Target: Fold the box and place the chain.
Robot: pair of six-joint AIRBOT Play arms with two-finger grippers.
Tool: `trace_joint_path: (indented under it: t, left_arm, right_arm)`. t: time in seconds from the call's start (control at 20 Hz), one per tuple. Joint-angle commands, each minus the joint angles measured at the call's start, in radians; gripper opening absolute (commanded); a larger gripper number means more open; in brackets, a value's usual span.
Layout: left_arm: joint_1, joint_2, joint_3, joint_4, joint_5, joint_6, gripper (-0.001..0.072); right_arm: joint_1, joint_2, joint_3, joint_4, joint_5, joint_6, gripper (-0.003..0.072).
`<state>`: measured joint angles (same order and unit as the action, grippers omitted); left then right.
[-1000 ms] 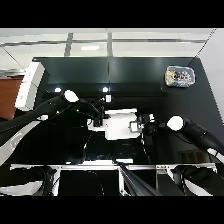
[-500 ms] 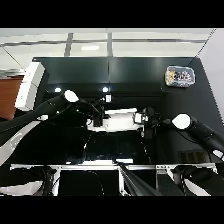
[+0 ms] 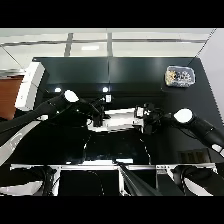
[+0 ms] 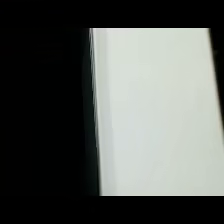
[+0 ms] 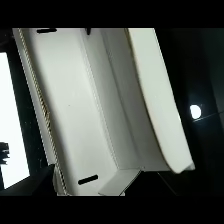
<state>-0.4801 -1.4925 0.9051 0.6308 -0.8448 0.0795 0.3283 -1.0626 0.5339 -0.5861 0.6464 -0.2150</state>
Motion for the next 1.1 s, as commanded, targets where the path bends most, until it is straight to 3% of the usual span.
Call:
trace_joint_path:
  t: [0.0,0.25,0.35,0.45,1.05]
  left_arm:
    - [-0.001,0.000,0.000,0.000,-0.002,0.000,0.0025]
    - [0.000,0.001,0.000,0.001,-0.001,0.000,0.0025]
    - [0.000,0.001,0.000,0.001,-0.001,0.000,0.0025]
    - [0.000,0.001,0.000,0.001,-0.001,0.000,0.0025]
    - [0.000,0.000,0.000,0.001,-0.004,-0.001,0.0025]
  right_arm:
    - [-0.004,-0.048,0.002,0.167,0.029,-0.132,0.0701]
    - [-0.004,-0.083,0.002,0.158,0.138,-0.137,0.0701]
    - [-0.004,-0.083,0.002,0.090,0.164,-0.124,0.0701]
    - [-0.004,-0.087,0.002,0.041,0.166,-0.091,0.0701]
    - [-0.026,-0.162,0.002,0.066,0.130,-0.088,0.0701]
